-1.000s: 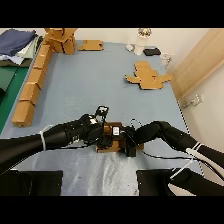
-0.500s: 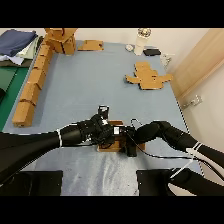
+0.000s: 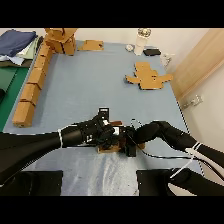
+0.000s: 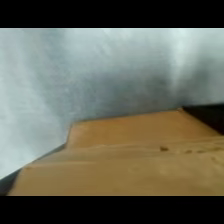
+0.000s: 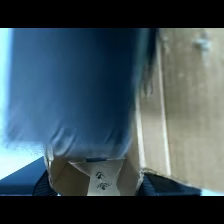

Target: Fold the box.

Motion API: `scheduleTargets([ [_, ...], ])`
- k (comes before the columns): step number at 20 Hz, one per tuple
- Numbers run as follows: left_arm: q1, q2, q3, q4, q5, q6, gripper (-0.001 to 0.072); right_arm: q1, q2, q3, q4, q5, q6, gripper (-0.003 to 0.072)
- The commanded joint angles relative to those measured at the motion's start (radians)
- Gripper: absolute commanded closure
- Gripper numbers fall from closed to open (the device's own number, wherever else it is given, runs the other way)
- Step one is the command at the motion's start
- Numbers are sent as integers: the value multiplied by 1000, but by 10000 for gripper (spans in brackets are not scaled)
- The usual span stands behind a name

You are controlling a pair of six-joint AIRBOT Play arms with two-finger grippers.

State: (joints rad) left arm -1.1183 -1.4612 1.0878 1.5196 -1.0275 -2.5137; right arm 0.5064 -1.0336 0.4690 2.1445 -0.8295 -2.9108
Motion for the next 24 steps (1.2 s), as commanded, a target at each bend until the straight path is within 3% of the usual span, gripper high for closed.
scheduleTargets([
  [1, 2, 17, 0, 6, -24, 7, 182, 0, 0, -1, -2, -2, 3, 131],
  [5, 5, 86, 0, 32, -43, 23, 181, 0, 0, -1, -2, -2, 3, 131],
  [9, 11, 172, 0, 48, -139, 38, 186, 0, 0, -1, -2, -2, 3, 131],
  [11, 26, 198, 0, 69, -201, 38, 353, 0, 0, -1, -2, -2, 3, 132],
  [13, 38, 205, 0, 76, -221, 47, 360, 0, 0, -1, -2, -2, 3, 131],
  [14, 42, 205, 0, 74, -224, 48, 454, 0, 0, -1, -2, -2, 3, 131],
  [15, 42, 205, 0, 74, -221, 49, 607, 0, 0, -1, -2, -2, 3, 131],
  [18, 41, 205, 0, 74, -230, 64, 617, 0, 0, -1, -2, -2, 3, 131],
  [19, 41, 205, -1, 74, -240, 74, 680, 0, 0, -1, -2, -2, 3, 132],
  [21, 39, 217, -18, 76, -260, 121, 698, 0, 0, -1, -2, -2, 3, 132],
  [24, 41, 349, -126, 74, -231, 147, 699, 0, 0, -1, -2, -2, 3, 132],
])
